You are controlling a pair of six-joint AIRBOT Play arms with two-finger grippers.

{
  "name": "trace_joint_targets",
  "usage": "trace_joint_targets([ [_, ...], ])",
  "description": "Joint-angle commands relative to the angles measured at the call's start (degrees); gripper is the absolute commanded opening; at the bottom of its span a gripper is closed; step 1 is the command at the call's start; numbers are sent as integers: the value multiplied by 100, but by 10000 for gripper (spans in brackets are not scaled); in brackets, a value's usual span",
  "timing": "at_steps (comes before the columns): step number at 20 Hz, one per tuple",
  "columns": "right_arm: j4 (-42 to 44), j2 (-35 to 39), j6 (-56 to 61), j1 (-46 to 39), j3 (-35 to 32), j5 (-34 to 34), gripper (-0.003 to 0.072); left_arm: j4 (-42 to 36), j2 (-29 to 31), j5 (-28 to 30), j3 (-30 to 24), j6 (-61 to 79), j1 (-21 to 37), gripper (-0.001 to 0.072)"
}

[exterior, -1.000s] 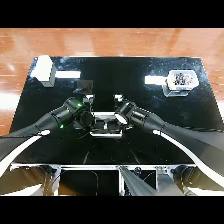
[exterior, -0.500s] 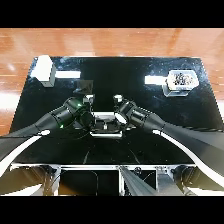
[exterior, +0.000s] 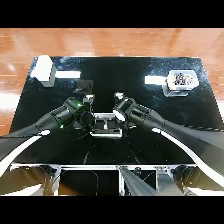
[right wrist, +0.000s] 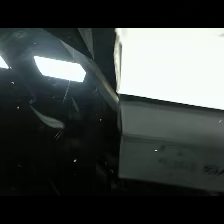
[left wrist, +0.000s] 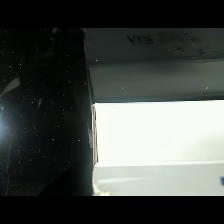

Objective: Fold the box and place the chain.

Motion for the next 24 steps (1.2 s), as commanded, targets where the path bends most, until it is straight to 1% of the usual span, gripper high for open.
trace_joint_targets([
  [1,-79,-7,420,4,-85,-151,439,-2,0,-2,4,-2,4,20],
  [4,-173,-59,656,7,-85,-151,438,-2,0,-2,4,-2,2,20],
  [14,-125,-162,673,7,-83,-216,437,0,0,-2,4,-2,4,20],
  [15,-118,-162,660,7,-83,-216,363,-2,0,-4,4,-2,4,20],
  [16,-63,-162,581,7,-83,-236,205,-2,0,-2,4,-2,4,20],
  [17,-24,-160,542,7,-83,-267,132,-2,0,-2,4,-2,4,20],
  [18,-4,-162,514,7,-83,-284,143,-2,0,-2,4,-2,2,20],
  [20,26,-160,433,7,-83,-297,142,2,0,-2,4,0,-15,20],
  [21,26,-160,398,7,-83,-304,97,2,0,-9,4,-2,-35,20],
  [22,26,-160,374,7,-83,-304,27,4,0,-11,4,-2,-55,20],
  [24,28,-160,334,7,-83,-302,27,2,0,-7,4,-2,-55,20],
])
